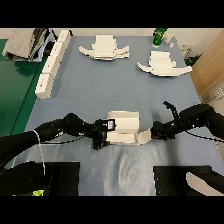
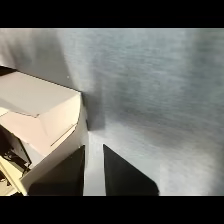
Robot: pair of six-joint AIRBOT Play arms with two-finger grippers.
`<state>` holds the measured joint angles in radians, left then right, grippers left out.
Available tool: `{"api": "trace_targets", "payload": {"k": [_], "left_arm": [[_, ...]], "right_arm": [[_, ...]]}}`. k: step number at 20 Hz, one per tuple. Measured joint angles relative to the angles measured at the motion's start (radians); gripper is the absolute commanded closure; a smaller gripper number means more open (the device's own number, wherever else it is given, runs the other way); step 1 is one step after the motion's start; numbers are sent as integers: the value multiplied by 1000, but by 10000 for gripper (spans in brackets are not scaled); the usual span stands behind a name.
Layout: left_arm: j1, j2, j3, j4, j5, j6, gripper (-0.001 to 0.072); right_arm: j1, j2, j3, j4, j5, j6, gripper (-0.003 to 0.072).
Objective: Fold the box.
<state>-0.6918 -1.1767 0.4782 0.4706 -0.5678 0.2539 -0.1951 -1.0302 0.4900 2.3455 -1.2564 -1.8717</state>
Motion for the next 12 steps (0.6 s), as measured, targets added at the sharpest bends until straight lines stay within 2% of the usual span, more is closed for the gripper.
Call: {"api": "trace_targets", "payload": {"k": [1, 2, 3, 7, 12], "left_arm": [[0, 0, 0, 0, 0, 0, 430], [0, 0, 0, 0, 0, 0, 430], [0, 0, 0, 0, 0, 0, 430], [0, 0, 0, 0, 0, 0, 430], [0, 0, 0, 0, 0, 0, 430]], "right_arm": [[10, 4, 6, 12, -6, -4, 504], [25, 7, 10, 20, -9, -6, 430], [45, 9, 13, 27, -10, -8, 299], [141, 12, 32, 44, -5, -11, 293], [183, 14, 84, 48, 26, 14, 293]]}}
